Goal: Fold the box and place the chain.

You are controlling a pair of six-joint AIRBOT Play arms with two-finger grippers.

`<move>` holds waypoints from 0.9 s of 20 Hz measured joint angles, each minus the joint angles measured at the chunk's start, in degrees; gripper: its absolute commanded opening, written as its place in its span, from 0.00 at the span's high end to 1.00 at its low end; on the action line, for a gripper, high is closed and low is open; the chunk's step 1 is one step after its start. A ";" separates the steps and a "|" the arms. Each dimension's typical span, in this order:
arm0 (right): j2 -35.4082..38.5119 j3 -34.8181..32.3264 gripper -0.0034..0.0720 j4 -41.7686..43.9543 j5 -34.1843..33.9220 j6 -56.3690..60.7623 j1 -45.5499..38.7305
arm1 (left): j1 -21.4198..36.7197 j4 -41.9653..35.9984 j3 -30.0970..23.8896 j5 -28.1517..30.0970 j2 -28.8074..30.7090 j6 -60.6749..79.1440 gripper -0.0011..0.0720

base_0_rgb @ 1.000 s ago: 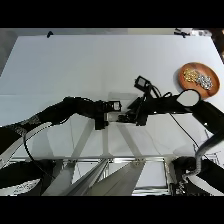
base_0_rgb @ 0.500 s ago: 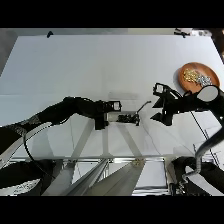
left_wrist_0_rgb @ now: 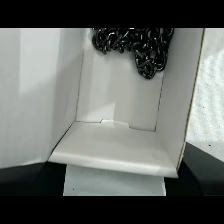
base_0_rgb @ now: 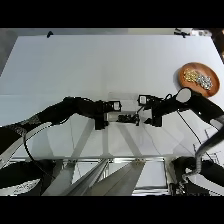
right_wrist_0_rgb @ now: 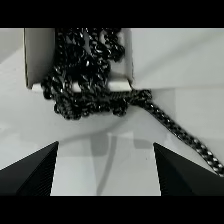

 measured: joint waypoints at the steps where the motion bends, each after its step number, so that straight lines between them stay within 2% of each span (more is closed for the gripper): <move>1: -0.87 0.00 0.10 0.68 -0.76 -0.15 0.66 | 0.00 0.00 0.00 0.00 0.00 -0.02 0.44; 4: -2.82 0.00 0.12 2.73 -2.64 -0.42 2.47 | 0.00 0.00 0.00 0.00 0.00 -0.02 0.44; 5: -3.17 0.00 0.19 3.21 -3.21 -0.48 2.84 | 0.00 0.02 0.00 0.00 0.00 0.00 0.44; 8: -3.80 0.00 0.28 4.70 -4.37 -0.59 3.50 | 0.00 0.00 0.00 0.02 0.00 -0.02 0.44; 11: -4.39 0.00 0.49 5.88 -4.52 -0.79 3.69 | 0.00 0.02 0.00 0.04 0.00 -0.02 0.44; 12: -4.66 0.00 0.61 6.23 -4.35 -0.79 3.76 | 0.00 0.04 0.00 0.04 0.00 -0.02 0.44; 14: -5.11 0.00 0.77 6.69 -3.43 -0.72 3.82 | 0.00 0.07 0.00 0.04 0.02 -0.02 0.44; 16: -5.38 0.00 0.88 6.95 -2.86 -0.57 3.82 | 0.02 0.09 0.00 0.07 0.02 0.00 0.44; 18: -5.49 0.00 0.93 7.08 -1.60 -0.48 3.82 | 0.02 0.17 0.00 0.11 0.02 0.17 0.44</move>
